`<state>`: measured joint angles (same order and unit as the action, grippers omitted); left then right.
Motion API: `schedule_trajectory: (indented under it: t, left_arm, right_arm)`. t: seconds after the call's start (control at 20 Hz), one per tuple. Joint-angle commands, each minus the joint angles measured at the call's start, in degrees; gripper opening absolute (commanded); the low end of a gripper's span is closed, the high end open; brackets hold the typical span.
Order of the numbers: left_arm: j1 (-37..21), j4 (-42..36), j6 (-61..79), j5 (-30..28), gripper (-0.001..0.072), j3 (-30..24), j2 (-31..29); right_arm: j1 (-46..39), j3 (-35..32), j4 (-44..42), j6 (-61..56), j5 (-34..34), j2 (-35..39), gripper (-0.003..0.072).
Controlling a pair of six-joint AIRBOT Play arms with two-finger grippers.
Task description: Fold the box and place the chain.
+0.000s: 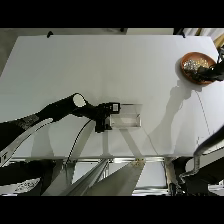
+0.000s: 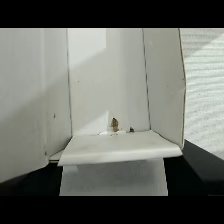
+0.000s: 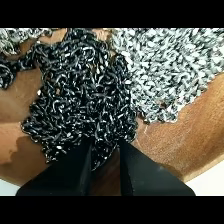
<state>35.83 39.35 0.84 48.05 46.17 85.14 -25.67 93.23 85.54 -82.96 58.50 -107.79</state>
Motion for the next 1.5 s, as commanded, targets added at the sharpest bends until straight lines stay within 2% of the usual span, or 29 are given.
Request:
schedule_trajectory:
  t: [0.0, 0.1, 0.2, 0.65, 1.05, 1.25, 1.45]
  left_arm:
    - [-0.02, 0.0, 0.02, -0.02, 0.001, 0.02, -0.02]
    - [-0.02, 0.0, 0.02, -0.02, 0.001, 0.04, -0.02]
    - [-0.02, 0.0, 0.02, -0.02, 0.001, 0.04, -0.02]
    - [-0.02, 0.02, 0.02, 0.0, 0.001, 0.02, -0.02]
    - [-0.02, 0.0, 0.02, 0.0, 0.001, 0.02, -0.02]
    - [-0.02, 0.0, 0.02, -0.02, 0.001, 0.04, -0.02]
    - [-0.02, 0.0, 0.02, 0.0, 0.001, 0.02, -0.02]
  right_arm:
    - [-0.04, 0.04, 0.17, 0.59, 0.24, -0.81, 0.0161]
    - [-0.04, 0.04, 0.15, 0.59, 0.55, -1.4, 0.0156]
    - [-0.04, 0.04, 0.22, 1.05, 0.66, -1.03, 0.0017]
    - [-0.04, 0.04, 0.81, 4.02, 2.86, 10.6, 0.0017]
    - [-0.04, 0.02, -0.61, 9.99, 17.92, 24.13, 0.0017]
    - [-0.04, 0.02, -8.07, 10.86, 25.7, 27.67, 0.0017]
    - [-0.02, -0.07, -20.15, 10.86, 36.65, 27.91, 0.0017]
